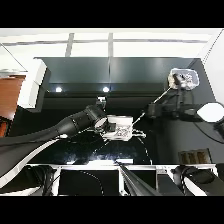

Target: Fold the box and place the chain.

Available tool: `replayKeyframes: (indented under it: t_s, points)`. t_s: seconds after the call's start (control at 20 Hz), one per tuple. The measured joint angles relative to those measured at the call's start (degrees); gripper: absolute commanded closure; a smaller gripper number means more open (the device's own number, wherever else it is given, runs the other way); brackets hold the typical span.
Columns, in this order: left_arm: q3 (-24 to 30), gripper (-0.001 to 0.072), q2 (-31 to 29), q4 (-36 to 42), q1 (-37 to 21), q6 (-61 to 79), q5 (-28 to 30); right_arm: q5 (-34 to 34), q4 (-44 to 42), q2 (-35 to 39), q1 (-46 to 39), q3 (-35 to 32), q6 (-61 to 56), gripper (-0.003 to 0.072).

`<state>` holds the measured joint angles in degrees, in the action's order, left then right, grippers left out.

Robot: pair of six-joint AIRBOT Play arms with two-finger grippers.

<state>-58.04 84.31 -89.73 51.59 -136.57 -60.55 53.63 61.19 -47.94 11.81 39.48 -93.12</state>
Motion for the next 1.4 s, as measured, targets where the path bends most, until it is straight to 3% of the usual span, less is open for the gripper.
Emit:
replayKeyframes:
  t_s: [0.2,0.4,0.55,0.7,0.75,0.8,0.85,1.15,1.4]
  points:
    - [0.00,0.0678,0.00,0.02,0.00,0.00,0.00,-5.84,13.62,-4.83,-10.12,0.24,-3.21,-0.0031]
    - [0.00,0.0678,0.00,0.02,0.00,0.00,0.02,-15.91,13.57,-16.59,-15.50,4.55,-5.90,-0.0028]
    - [0.00,0.0678,0.00,0.00,0.00,0.00,0.04,-18.91,10.14,-27.45,-16.83,11.50,-7.08,-0.0017]
    - [0.00,0.0678,0.00,0.00,0.00,0.00,0.04,-19.61,6.38,-36.94,-17.40,18.60,-8.94,0.0143]
    - [0.00,0.0678,0.00,0.00,0.00,0.00,0.04,-19.47,5.68,-39.45,-17.46,20.65,-9.64,0.0161]
    - [0.00,0.0678,0.00,0.00,0.00,0.00,0.04,-19.06,5.07,-41.42,-17.55,22.32,-10.25,0.0451]
    - [0.00,0.0679,0.00,0.02,0.00,0.02,0.02,-18.93,4.72,-42.91,-17.59,23.67,-10.71,0.0639]
    - [0.00,0.0678,0.00,0.00,0.00,0.00,0.02,-11.76,4.39,-43.91,-17.94,29.31,-6.47,0.0641]
    - [0.00,0.0678,0.00,0.00,0.00,0.00,0.02,1.11,8.04,-31.41,-18.10,30.45,3.61,0.0642]
